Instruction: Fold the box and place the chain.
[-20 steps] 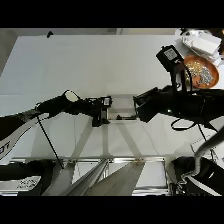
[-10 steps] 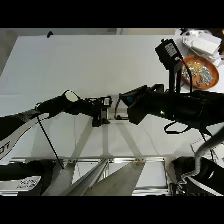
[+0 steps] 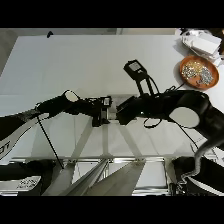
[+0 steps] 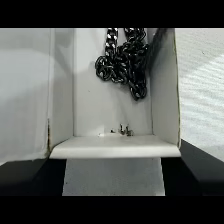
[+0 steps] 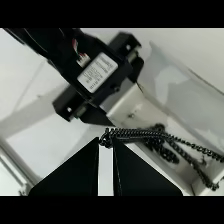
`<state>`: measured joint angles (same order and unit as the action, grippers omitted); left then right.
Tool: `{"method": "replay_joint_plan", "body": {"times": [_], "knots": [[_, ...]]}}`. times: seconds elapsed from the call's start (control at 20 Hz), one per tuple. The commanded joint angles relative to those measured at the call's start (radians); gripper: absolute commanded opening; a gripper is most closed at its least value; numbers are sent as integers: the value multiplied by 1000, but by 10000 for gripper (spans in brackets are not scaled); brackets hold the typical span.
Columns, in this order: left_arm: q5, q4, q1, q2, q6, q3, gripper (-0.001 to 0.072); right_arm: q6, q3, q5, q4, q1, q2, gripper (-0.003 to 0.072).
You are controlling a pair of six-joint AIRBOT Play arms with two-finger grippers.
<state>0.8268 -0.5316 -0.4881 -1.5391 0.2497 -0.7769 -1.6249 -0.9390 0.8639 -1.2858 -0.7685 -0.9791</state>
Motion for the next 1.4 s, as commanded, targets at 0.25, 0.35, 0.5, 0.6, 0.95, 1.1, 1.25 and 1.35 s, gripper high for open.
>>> {"method": "replay_joint_plan", "body": {"times": [0.25,0.35,0.5,0.6,0.95,1.1,1.25,1.35], "knots": [[0,0,0,1,0,0,151,-106,66,-74,-94,-1,-166,20],[0,0,0,1,0,0,151,-106,66,-79,-94,-1,-210,20],[0,0,0,1,0,0,151,-106,66,-79,-90,-1,-274,21],[0,0,0,1,0,0,151,-106,66,-79,-90,-1,-293,80],[0,0,0,1,0,0,151,-106,62,-75,-91,21,-240,242],[0,0,0,1,0,0,151,-106,60,-16,-100,98,-140,240],[0,0,0,1,0,0,151,-105,60,98,-176,219,-60,240],[0,0,0,1,0,0,151,-104,60,142,-209,316,-47,240]]}}
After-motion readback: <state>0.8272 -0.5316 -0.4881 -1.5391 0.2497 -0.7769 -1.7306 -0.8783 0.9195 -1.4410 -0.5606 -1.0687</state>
